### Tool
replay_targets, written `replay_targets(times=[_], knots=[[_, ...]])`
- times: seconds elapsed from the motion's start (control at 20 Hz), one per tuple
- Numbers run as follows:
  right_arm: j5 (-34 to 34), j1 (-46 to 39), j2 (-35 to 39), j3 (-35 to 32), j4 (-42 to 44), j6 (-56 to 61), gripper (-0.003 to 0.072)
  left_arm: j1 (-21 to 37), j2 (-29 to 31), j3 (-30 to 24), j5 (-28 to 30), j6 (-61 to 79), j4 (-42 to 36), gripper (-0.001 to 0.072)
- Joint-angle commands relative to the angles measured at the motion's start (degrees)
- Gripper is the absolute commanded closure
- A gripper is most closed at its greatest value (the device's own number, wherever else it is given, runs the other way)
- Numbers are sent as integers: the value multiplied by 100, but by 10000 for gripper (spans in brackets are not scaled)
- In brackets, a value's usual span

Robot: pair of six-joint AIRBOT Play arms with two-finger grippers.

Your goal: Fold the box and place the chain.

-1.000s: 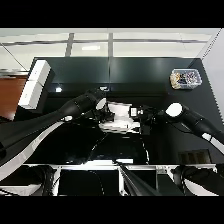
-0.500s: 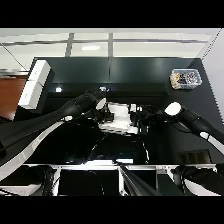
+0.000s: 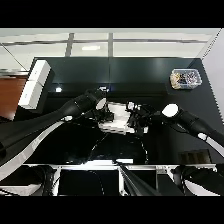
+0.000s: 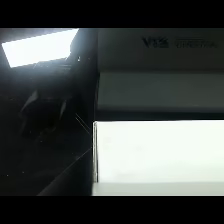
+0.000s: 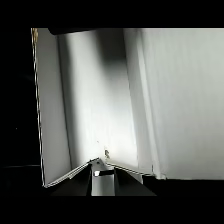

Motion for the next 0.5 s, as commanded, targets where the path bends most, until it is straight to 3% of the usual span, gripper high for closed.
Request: replay_targets(times=[0.0,0.05,0.1,0.15,0.2,0.25,0.3,0.35,0.4,0.45], knots=[[-66,13,-4,2,214,116,502,0,-2,2,-4,13,-15,678],[-114,13,-26,2,376,118,434,0,-2,2,-2,13,-26,678],[-131,17,-81,2,546,118,437,0,-2,2,0,13,-44,678],[-164,42,-160,2,643,122,498,0,-2,4,0,13,-46,678],[-179,59,-232,2,664,120,495,0,-2,4,0,13,-50,678],[-195,81,-278,2,669,122,451,0,-2,4,0,11,-57,677],[-205,92,-286,2,671,122,361,0,-2,4,0,13,-59,678],[-192,92,-286,2,667,125,420,0,-2,4,0,13,-59,678],[-146,92,-286,2,667,125,537,0,-2,4,0,11,-59,678],[-101,92,-286,2,669,125,535,0,-2,4,0,13,-59,678]])
